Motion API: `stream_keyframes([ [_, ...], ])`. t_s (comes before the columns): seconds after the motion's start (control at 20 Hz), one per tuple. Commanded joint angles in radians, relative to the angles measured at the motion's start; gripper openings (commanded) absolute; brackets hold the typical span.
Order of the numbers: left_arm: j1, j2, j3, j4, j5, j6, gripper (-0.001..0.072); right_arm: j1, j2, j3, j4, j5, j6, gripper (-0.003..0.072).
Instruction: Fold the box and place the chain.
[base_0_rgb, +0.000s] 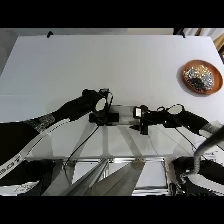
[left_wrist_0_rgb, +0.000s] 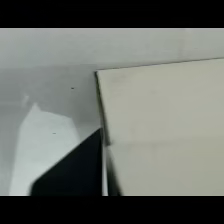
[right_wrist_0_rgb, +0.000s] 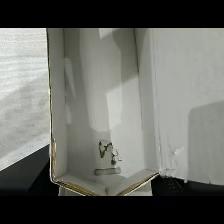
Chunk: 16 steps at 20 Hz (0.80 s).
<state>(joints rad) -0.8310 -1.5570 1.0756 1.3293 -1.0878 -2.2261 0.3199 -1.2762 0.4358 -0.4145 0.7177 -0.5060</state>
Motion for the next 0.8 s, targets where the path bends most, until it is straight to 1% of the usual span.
stream_keyframes([
  [0.0,-0.001,0.000,0.001,-0.004,0.011,0.000,0.0004,0.000,0.001,0.000,0.000,0.000,0.000,0.0399],
  [0.3,-0.008,0.000,0.001,0.014,0.013,-0.040,0.0004,0.000,0.001,0.000,0.000,0.000,0.000,0.0399],
  [0.35,-0.008,0.000,0.001,0.013,0.013,-0.042,0.0034,0.000,0.001,0.000,0.000,0.000,0.000,0.0399],
  [0.4,-0.008,0.000,0.001,0.013,0.013,-0.042,0.0092,0.000,0.001,0.000,0.000,0.000,0.000,0.0399],
  [0.45,-0.008,0.001,0.001,0.011,0.010,-0.042,0.0186,0.000,0.001,0.000,0.000,0.000,0.000,0.0399],
  [0.5,-0.008,0.003,0.001,0.010,0.010,-0.041,0.0239,0.000,0.001,0.000,0.000,0.000,0.000,0.0399],
  [0.6,-0.003,0.012,0.001,0.012,0.010,-0.041,0.0255,0.000,0.001,0.000,0.000,0.000,0.000,0.0399],
  [0.75,0.008,0.038,0.001,0.014,0.006,-0.040,0.0255,0.000,0.001,0.000,0.000,0.001,0.000,0.0399],
])
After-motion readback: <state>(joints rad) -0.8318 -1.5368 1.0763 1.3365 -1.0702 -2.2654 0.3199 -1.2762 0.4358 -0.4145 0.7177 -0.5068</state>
